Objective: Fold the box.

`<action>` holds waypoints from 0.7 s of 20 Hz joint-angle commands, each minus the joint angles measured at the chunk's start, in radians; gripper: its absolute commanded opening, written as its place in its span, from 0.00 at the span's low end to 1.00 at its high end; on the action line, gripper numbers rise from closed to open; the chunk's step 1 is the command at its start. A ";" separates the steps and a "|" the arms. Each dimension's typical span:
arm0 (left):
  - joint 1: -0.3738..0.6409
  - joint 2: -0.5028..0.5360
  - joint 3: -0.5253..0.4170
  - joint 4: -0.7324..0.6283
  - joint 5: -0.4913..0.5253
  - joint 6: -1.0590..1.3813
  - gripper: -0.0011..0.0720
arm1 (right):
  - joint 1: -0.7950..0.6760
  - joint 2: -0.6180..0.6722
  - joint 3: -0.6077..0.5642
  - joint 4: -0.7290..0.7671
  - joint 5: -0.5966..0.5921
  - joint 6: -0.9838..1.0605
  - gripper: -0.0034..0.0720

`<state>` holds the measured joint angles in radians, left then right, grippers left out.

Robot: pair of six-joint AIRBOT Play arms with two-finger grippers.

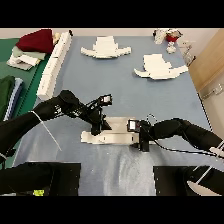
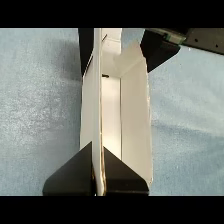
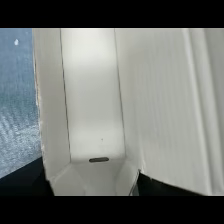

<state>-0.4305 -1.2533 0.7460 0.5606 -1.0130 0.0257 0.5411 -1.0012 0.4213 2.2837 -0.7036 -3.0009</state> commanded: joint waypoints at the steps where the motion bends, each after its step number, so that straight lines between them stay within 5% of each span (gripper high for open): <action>1: 0.000 0.000 0.000 0.000 0.000 0.000 0.03 | 0.000 -0.019 0.001 0.001 0.004 0.000 0.90; 3: 0.000 0.000 0.000 0.001 0.000 0.000 0.03 | 0.000 -0.042 0.001 0.001 0.005 0.000 0.75; 14: 0.000 0.000 0.000 0.001 0.000 0.000 0.03 | 0.000 -0.049 0.002 -0.001 0.003 0.010 0.75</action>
<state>-0.4309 -1.2533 0.7460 0.5610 -1.0134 0.0257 0.5404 -1.0492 0.4232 2.2852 -0.6987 -2.9971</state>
